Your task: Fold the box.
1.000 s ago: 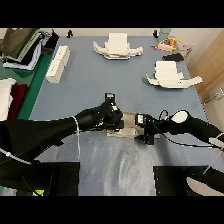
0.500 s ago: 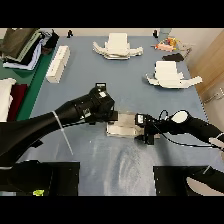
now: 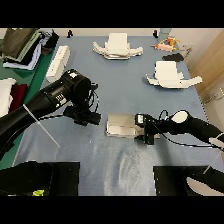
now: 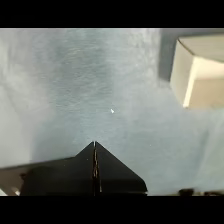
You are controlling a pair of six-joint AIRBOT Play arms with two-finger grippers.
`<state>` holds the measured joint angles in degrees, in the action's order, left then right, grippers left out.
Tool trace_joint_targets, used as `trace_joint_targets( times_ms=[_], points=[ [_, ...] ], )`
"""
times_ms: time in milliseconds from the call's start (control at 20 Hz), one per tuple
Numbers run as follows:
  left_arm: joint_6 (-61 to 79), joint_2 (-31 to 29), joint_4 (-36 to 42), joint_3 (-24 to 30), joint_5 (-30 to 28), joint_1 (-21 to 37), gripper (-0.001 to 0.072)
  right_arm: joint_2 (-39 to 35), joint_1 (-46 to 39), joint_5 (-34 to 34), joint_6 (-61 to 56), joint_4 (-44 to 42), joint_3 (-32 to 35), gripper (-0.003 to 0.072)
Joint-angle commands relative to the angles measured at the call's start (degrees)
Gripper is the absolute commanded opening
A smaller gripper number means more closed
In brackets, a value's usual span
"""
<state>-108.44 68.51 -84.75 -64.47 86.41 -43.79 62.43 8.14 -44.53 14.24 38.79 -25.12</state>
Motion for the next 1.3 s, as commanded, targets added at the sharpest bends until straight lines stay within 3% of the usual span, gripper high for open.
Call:
trace_joint_targets(
  times_ms=[0,200,300,450,500,550,600,700,1000,1250],
  points=[
    [18.1,-0.3,1.8,0.0,-8.2,1.2,0.0016,0.0,0.0,0.0,0.0,0.0,0.0,0.0459],
    [34.0,-0.9,3.2,0.8,-11.5,1.5,0.0015,0.0,0.0,0.0,0.0,0.0,0.0,0.0459],
    [47.3,-3.3,10.3,6.3,-14.9,5.8,0.0015,0.0,0.0,0.0,0.0,0.0,0.0,0.0459],
    [66.8,-6.9,22.3,18.4,-27.3,15.4,0.0018,0.0,0.0,0.0,0.0,0.0,0.0,0.0459],
    [73.1,-7.0,25.1,21.5,-30.8,17.6,0.0122,0.0,0.0,0.0,0.0,0.0,0.0,0.0459],
    [79.3,-6.8,26.9,23.8,-33.6,18.8,0.0526,0.0,0.0,0.0,0.0,0.0,0.0,0.0459],
    [85.4,-6.6,28.6,25.9,-37.3,19.4,0.0691,0.0,0.0,0.0,0.0,0.0,0.0,0.0459],
    [96.8,-6.3,32.1,28.7,-41.1,19.5,0.0691,0.0,0.0,0.0,0.0,0.0,0.0,0.0459],
    [125.9,-0.9,50.3,30.6,-42.8,16.3,0.0691,0.0,0.0,0.0,0.0,0.0,0.0,0.0459],
    [129.0,2.6,53.5,30.5,-46.0,12.0,0.0692,0.0,0.0,0.0,0.0,0.0,0.0,0.0459]
  ],
)
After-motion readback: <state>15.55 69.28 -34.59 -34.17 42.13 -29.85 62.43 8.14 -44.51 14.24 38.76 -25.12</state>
